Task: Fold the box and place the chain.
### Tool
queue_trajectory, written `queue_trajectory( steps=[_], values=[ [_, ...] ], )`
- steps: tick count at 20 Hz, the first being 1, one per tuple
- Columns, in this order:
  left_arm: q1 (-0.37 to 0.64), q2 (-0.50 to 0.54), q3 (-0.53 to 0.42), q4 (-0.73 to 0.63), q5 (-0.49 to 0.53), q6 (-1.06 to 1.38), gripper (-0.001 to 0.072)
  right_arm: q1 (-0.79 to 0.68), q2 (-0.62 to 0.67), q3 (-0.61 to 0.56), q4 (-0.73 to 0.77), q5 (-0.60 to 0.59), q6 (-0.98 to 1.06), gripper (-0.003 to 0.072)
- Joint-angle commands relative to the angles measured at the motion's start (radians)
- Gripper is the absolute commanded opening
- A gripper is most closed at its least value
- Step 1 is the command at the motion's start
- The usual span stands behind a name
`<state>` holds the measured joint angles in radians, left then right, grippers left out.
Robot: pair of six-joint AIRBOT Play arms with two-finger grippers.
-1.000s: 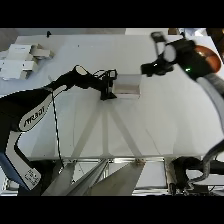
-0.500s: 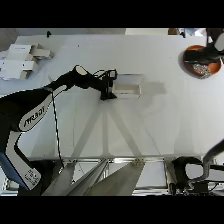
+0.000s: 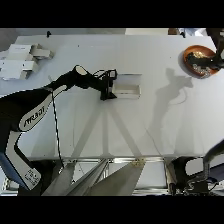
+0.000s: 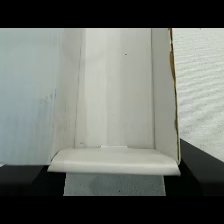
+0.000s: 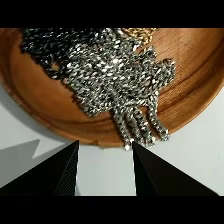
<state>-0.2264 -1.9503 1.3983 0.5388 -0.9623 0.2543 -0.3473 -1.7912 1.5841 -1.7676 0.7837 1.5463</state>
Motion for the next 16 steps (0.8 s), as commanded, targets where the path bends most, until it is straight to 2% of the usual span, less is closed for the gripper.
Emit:
queue_trajectory(
  steps=[1,9,12,14,15,16],
  values=[
    [0.000,0.000,0.000,0.000,0.000,0.000,0.0281,-0.032,-0.103,0.054,-0.021,-0.074,-0.003,0.0395],
    [0.000,0.000,0.000,0.000,0.000,0.000,0.0281,-0.029,-0.224,0.107,-0.032,-0.113,-0.002,0.0391],
    [0.000,0.000,0.000,0.000,0.000,0.000,0.0281,-0.019,-0.239,0.107,-0.033,-0.122,-0.002,0.0294],
    [0.000,0.000,0.000,0.000,0.000,0.000,0.0281,-0.013,-0.238,0.110,-0.035,-0.126,-0.002,0.0082],
    [0.000,0.000,0.000,0.000,0.000,0.000,0.0281,-0.010,-0.238,0.118,-0.038,-0.117,-0.003,0.0034],
    [0.000,0.000,0.000,0.000,0.000,0.000,0.0281,-0.006,-0.237,0.131,-0.042,-0.103,-0.003,0.0018]
  ],
)
